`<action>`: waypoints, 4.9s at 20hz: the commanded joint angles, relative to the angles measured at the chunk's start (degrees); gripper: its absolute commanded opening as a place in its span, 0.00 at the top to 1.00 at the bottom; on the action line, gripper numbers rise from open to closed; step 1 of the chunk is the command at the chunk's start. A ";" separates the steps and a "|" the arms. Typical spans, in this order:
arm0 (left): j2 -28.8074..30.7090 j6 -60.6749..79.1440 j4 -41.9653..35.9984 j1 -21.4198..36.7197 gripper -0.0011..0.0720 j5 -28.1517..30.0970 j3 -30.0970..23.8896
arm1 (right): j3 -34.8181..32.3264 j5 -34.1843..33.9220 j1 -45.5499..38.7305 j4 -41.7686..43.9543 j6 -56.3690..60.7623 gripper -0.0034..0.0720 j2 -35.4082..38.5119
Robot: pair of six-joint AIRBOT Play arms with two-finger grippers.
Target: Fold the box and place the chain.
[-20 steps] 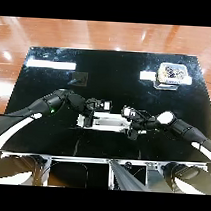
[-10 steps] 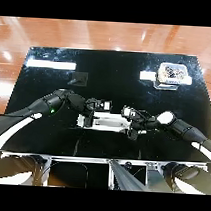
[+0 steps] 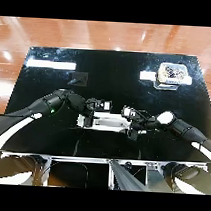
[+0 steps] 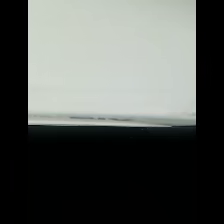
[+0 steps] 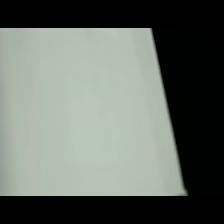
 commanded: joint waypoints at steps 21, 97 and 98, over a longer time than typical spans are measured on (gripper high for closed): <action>14.80 -38.58 18.62 3.19 0.15 6.69 0.07 | -0.04 -0.28 0.02 -1.33 0.00 0.20 -0.04; 10.60 -92.98 34.88 -15.45 0.24 -28.72 -10.36 | -0.04 -0.07 0.02 -3.89 -2.14 0.22 -0.04; 10.62 -92.98 34.88 -15.45 0.24 -28.55 -10.34 | -0.04 -0.07 0.02 -3.89 -2.14 0.22 -0.04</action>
